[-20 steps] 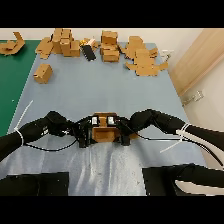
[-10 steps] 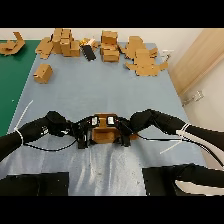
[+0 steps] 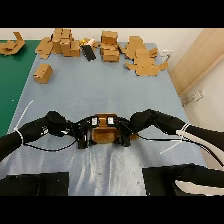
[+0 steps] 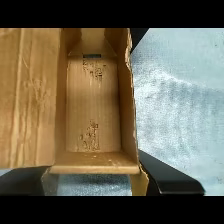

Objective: Fold the box.

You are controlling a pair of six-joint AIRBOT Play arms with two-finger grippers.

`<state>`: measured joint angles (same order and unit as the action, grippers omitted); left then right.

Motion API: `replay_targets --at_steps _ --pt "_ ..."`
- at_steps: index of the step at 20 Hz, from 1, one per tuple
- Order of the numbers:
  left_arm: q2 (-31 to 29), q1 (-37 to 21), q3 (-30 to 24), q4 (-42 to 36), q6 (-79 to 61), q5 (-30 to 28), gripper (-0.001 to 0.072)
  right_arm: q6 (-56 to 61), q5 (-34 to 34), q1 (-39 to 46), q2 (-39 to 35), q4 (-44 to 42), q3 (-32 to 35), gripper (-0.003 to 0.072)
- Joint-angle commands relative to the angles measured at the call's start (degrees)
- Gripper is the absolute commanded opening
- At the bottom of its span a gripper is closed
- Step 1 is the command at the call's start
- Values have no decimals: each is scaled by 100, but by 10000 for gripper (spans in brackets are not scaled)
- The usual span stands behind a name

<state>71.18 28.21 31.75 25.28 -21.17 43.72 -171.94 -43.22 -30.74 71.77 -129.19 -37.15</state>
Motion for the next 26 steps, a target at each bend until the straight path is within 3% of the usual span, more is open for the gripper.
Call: replay_targets --at_steps 1,3,9,14,21,26 --pt "2 2 -2 0 0 -20 450 0 142 4 -66 -9 -33 600" --pt "2 2 -2 -2 0 -17 450 2 153 24 -166 59 -144 719" --pt "2 2 -2 0 0 -17 450 2 7 546 -402 90 -304 716" --pt "2 2 -2 -2 0 -17 450 4 -1154 678 -433 295 -299 714" --pt "2 2 -2 -2 0 -11 450 203 -1121 671 -409 22 -289 714" --pt "2 2 -2 0 0 -11 450 299 -1191 671 -398 688 -289 714"
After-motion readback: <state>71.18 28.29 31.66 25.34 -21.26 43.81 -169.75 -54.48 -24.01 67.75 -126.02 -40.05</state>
